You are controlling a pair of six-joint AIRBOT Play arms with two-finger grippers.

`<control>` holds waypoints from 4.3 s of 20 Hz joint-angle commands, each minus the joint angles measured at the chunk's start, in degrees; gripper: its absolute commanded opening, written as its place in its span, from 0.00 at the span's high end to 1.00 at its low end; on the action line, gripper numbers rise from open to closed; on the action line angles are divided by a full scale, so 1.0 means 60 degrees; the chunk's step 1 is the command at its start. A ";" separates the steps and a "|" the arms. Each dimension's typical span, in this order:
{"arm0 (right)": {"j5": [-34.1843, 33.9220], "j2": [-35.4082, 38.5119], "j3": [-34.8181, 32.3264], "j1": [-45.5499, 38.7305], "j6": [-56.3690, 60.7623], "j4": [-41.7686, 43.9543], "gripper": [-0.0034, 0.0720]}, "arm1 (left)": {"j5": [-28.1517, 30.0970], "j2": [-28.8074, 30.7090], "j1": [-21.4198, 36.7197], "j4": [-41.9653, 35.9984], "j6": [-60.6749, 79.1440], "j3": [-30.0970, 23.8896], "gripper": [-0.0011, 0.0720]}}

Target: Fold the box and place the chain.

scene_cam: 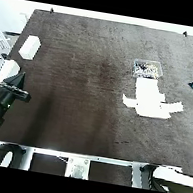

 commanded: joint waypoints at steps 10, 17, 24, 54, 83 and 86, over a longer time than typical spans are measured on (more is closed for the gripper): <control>0.4634 -0.4153 0.4302 -0.0350 0.0812 -0.2499 0.24 | 0.0004 0.0007 0.0007 0.0000 0.0004 -0.0004 0.96; 0.5592 -0.4816 0.4284 -0.0339 0.0729 -0.1749 0.24 | 0.0004 0.0007 0.0007 0.0000 0.0004 -0.0004 0.95; 0.5861 -0.5151 0.3923 -0.0331 0.0546 -0.1614 0.27 | 0.0000 0.0007 0.0007 0.0000 0.0004 -0.0004 0.95; 0.1432 -0.2820 -0.1719 0.5697 -0.0113 0.4175 0.95 | 0.0004 0.0007 0.0007 0.0000 0.0004 -0.0004 0.95; -0.0408 -0.3348 -0.0466 0.6834 0.0743 0.3093 0.95 | -0.1603 -0.6324 0.0007 -0.0018 -0.1020 0.3457 0.17; -0.0404 -0.3348 -0.0466 0.6834 0.0743 0.3089 0.95 | -0.2401 -0.8845 0.0007 0.0000 -0.1144 0.5340 0.17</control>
